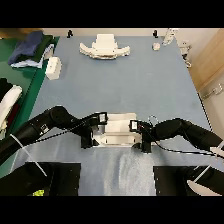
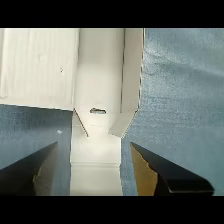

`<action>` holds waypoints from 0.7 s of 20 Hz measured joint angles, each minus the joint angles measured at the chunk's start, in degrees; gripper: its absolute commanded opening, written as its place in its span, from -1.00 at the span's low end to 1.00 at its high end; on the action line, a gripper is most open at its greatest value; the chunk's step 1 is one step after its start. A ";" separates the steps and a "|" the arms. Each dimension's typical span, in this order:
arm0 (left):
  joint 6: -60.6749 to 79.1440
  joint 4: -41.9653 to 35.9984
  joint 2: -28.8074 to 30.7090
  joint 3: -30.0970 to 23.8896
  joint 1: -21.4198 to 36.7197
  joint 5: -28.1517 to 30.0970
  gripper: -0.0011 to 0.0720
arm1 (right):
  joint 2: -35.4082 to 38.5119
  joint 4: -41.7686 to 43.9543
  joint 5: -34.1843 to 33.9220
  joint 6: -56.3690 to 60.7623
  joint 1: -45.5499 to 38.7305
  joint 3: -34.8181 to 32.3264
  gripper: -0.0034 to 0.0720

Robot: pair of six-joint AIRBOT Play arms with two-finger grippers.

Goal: Fold the box.

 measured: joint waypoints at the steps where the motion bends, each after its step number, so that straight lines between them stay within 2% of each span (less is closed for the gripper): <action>1: 0.68 -0.44 -0.44 0.00 -0.52 0.42 0.74 | 0.00 0.00 0.00 0.00 0.00 0.00 0.49; 2: 1.11 -0.63 -0.85 -0.07 -1.01 0.96 0.38 | 0.00 0.00 0.00 0.00 0.00 0.00 0.49; 3: 1.55 -0.66 -1.16 -0.07 -1.36 1.49 0.24 | 0.00 0.00 0.00 0.00 0.00 0.00 0.49; 4: 1.92 -0.87 -1.49 -0.07 -1.64 2.10 0.22 | 0.00 0.00 0.00 0.00 0.00 0.00 0.49; 5: 2.14 -0.98 -1.79 -0.07 -1.81 2.34 -0.15 | 0.00 0.00 0.00 0.00 0.00 0.00 0.49; 6: 2.36 -1.27 -2.03 -0.07 -1.97 2.56 -0.35 | 0.00 0.00 0.00 0.00 0.00 0.00 0.49; 10: 2.75 -2.84 -2.80 -0.07 -2.95 3.65 -0.36 | 0.00 0.00 0.00 0.00 0.00 0.00 0.49; 11: 2.93 -3.45 -3.13 -0.07 -3.28 4.07 -0.73 | 0.00 0.00 0.00 0.00 0.00 0.02 0.49; 12: 3.26 -4.28 -3.63 -0.07 -3.63 4.57 -0.86 | 0.00 0.00 0.00 0.00 0.00 0.00 0.49; 14: 4.00 -5.62 -4.55 -0.07 -4.39 4.90 -0.86 | 0.00 0.00 0.00 0.00 0.00 0.00 0.49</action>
